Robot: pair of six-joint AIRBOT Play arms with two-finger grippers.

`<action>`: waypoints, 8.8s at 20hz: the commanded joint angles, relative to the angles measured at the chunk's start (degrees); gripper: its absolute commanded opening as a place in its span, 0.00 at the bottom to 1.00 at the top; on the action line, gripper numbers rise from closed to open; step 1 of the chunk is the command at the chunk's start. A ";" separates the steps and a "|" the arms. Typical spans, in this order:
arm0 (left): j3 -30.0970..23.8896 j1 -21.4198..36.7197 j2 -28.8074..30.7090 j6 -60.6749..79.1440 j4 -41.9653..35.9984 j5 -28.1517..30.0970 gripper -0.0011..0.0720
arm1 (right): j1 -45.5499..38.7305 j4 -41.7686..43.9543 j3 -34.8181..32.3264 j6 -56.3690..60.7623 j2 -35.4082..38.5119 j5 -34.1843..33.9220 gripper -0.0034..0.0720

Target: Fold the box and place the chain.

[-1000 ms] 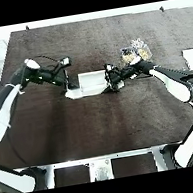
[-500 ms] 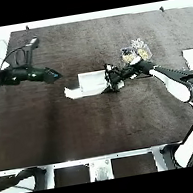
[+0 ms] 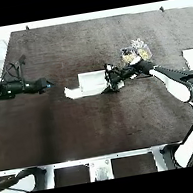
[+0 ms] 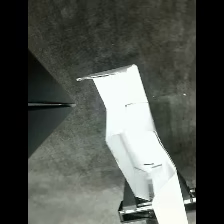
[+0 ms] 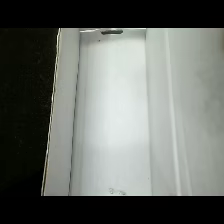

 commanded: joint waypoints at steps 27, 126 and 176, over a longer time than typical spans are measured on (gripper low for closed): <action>6.62 -11.54 -22.86 -2.95 -1.60 6.49 0.04 | 0.00 0.00 -0.02 0.00 0.00 0.02 0.82; 37.99 -33.99 -30.82 -52.04 44.57 -7.26 0.42 | 0.00 -0.02 -0.02 0.00 0.00 0.02 0.82; 18.62 -12.26 -12.44 51.78 7.04 6.47 0.61 | 0.00 0.00 -0.02 0.00 0.00 0.02 0.82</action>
